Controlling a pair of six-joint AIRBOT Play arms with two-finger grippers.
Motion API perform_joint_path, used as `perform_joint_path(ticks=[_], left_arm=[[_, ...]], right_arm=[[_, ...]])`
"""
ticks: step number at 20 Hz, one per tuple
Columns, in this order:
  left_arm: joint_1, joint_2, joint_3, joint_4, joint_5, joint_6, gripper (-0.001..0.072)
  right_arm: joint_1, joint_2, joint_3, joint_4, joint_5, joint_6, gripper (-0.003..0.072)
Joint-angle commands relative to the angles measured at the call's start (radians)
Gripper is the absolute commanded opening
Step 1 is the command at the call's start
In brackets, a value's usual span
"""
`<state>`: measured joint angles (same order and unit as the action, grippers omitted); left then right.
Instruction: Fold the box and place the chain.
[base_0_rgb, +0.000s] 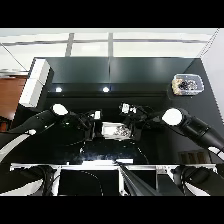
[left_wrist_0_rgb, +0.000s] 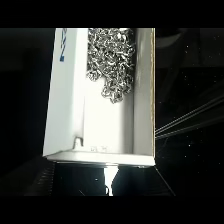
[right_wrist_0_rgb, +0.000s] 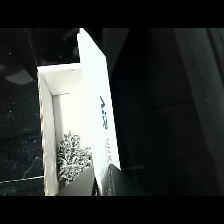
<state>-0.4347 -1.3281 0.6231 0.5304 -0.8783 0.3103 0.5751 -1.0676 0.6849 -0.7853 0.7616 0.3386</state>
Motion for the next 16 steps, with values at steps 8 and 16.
perform_joint_path(ticks=[8, 16], left_arm=[[0.000, -0.001, 0.000, 0.000, 0.000, 0.000, 0.0343], [0.000, -0.001, 0.000, 0.000, 0.000, 0.000, 0.0343]], right_arm=[[0.001, -0.004, 0.000, -0.017, 0.072, 0.003, 0.0271], [0.001, -0.004, 0.000, -0.030, 0.104, 0.006, 0.0273]])
